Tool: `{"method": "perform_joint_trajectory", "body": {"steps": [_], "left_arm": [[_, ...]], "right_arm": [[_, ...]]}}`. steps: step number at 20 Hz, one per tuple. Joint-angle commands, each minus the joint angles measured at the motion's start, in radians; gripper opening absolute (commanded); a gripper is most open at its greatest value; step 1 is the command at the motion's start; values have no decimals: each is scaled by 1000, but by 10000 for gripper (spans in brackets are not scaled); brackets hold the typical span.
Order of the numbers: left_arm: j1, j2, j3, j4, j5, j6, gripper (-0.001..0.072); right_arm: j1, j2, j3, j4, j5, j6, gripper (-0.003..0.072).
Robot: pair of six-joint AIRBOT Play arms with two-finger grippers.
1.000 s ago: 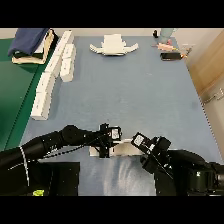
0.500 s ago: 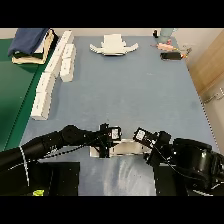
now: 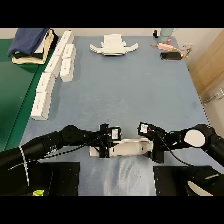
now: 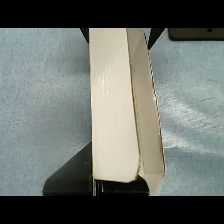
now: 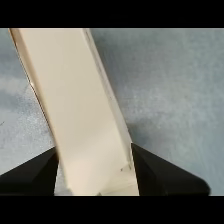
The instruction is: Fold the box.
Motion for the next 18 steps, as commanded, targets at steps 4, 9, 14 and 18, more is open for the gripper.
{"method": "perform_joint_trajectory", "body": {"steps": [4, 9, 14, 18], "left_arm": [[0, 0, 1, 0, 1, 0, 15], [0, 0, 1, 0, 1, 0, 15], [0, 0, 1, 0, 1, 0, 15], [0, 0, 1, 0, 1, 0, 15]], "right_arm": [[-146, -169, 1, 188, 58, -321, 713], [-146, -66, 1, 92, 98, -293, 708], [-146, -60, -22, 93, 55, -253, 709], [-146, -105, -21, 101, -19, -332, 709]]}}
